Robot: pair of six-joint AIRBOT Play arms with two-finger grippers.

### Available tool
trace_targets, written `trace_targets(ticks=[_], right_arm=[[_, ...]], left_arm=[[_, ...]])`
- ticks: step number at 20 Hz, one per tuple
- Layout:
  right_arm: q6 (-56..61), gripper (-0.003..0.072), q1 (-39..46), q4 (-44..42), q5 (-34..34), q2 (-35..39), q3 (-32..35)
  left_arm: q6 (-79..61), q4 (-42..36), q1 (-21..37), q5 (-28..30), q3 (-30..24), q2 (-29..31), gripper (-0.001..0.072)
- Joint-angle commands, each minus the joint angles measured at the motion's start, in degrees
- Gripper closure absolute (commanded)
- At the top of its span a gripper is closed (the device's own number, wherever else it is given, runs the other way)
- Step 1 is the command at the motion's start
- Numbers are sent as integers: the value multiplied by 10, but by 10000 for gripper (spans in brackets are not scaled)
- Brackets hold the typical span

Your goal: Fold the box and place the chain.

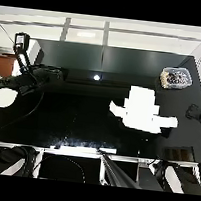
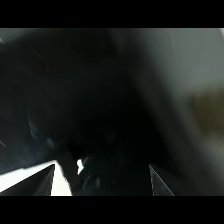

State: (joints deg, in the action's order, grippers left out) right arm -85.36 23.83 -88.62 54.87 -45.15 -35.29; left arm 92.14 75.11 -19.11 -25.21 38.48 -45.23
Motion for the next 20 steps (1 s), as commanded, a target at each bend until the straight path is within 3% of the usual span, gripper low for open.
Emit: trace_targets(ticks=[1, 3, 7, 10, 15, 20], right_arm=[[-198, -13, 160, -273, 92, -96, 0], [-247, -13, 212, -355, 103, -147, -3], [-342, -13, 212, -406, 164, -226, -13], [-352, 3, 195, -413, 158, -250, -14], [-363, 638, 195, -412, 160, -253, -14], [-377, 665, 160, -422, 187, -246, -14]], left_arm=[[0, -8, 0, -38, 0, -3, 7], [0, -13, 0, -48, 0, -3, 7], [0, -26, -1, -51, 0, -3, 7], [0, -26, -1, -52, 0, -4, 7], [-3, -38, 0, -71, 0, -12, 15], [-3, -59, -2, -72, 0, -17, 15]])
